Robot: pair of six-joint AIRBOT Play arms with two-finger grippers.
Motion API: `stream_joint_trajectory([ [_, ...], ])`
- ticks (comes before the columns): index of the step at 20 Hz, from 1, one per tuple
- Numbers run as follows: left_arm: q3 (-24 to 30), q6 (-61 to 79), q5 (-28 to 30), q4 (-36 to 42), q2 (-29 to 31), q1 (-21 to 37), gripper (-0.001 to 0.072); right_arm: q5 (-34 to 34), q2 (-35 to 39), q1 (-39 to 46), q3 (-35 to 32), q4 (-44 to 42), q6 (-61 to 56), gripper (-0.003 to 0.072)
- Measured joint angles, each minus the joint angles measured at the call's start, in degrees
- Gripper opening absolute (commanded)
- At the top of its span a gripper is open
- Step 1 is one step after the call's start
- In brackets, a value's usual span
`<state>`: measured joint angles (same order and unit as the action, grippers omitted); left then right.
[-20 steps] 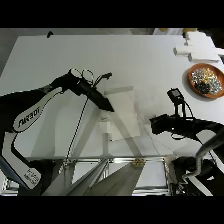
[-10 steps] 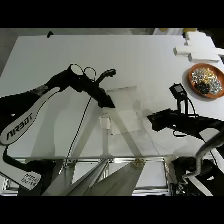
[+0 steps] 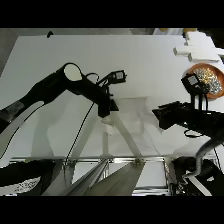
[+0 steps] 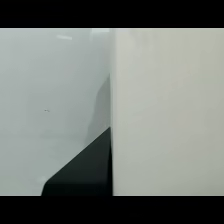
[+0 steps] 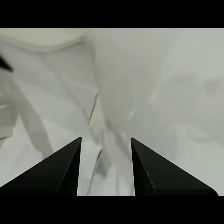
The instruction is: Fold the box and place the chain.
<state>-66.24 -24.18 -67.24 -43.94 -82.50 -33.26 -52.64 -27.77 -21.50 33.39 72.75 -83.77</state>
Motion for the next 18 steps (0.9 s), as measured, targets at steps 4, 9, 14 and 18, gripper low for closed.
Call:
stream_joint_trajectory([
  [4, 6.9, 5.3, 4.5, 3.2, 1.2, -2.0, 0.0002, -0.8, 1.0, 0.0, 0.4, 0.0, -0.2, 0.0346],
  [9, 9.4, 12.5, 12.3, 3.3, 0.3, -2.9, 0.0006, -1.1, 1.4, 0.0, 0.5, -0.1, -0.4, 0.0343],
  [14, 9.9, 15.0, 17.5, 1.6, 0.0, -3.2, 0.0007, -1.2, 1.4, 0.0, 0.5, 0.2, -0.3, 0.0338],
  [18, 10.0, 15.9, 18.6, 1.3, -1.8, -3.2, 0.0007, -1.2, 1.4, 0.0, 0.5, 0.4, -0.2, 0.0338],
])
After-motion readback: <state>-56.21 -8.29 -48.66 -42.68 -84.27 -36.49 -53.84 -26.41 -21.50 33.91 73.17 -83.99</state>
